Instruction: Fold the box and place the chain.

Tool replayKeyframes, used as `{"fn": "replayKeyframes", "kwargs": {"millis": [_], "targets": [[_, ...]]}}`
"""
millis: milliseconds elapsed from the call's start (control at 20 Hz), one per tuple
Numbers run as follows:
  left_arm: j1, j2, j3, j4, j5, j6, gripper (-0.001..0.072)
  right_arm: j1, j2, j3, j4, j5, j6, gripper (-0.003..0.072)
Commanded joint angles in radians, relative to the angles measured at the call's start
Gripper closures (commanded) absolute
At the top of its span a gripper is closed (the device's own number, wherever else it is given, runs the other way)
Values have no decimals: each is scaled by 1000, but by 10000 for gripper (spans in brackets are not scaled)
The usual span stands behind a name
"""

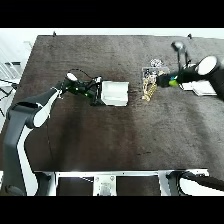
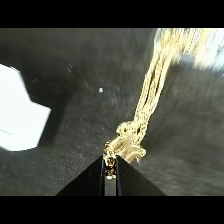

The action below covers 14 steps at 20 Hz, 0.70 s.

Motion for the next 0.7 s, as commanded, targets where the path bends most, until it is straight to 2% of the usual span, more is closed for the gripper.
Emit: {"fn": "replayKeyframes", "kwargs": {"millis": [0,400,450,500,650], "targets": [[0,1,0,0,0,0,252,2,1,-182,100,-188,-2,669],[0,1,0,0,1,0,252,65,1,-191,114,-184,-20,661],[0,1,0,0,0,0,253,70,1,-191,114,-184,-20,571],[0,1,0,0,0,0,253,75,1,-191,114,-186,-20,399],[0,0,0,0,0,0,252,67,1,-191,113,-186,-24,407]]}}
